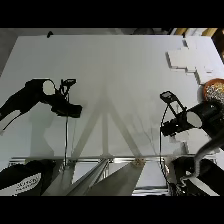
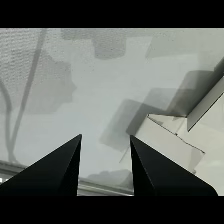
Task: Fold the box and place the chain.
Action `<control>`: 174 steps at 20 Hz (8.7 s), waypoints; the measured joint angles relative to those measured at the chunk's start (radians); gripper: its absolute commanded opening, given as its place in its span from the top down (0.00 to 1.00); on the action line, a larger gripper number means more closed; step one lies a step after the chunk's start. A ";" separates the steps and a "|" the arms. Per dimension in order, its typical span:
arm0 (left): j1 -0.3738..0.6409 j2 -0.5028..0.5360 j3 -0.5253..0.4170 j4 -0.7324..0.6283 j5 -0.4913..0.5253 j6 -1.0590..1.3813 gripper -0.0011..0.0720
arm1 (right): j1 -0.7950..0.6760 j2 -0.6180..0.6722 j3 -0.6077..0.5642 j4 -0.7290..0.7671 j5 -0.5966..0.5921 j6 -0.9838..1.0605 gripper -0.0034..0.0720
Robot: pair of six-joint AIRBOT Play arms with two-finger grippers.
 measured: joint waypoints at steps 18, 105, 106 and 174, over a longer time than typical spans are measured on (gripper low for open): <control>0.000 0.000 0.000 0.000 0.000 0.000 0.39 | 0.000 0.000 0.000 0.000 -0.037 0.000 0.51; -0.002 -0.124 0.000 -0.840 0.124 0.893 0.28 | -0.109 0.166 -0.188 0.311 -0.493 -0.160 0.93; -0.005 -0.135 0.000 -0.885 0.108 0.940 0.26 | -0.109 0.166 -0.188 0.311 -0.493 -0.160 0.93; -0.420 -0.297 0.147 -0.713 0.410 1.579 0.97 | -0.109 0.539 -0.069 0.264 -0.190 -0.257 0.70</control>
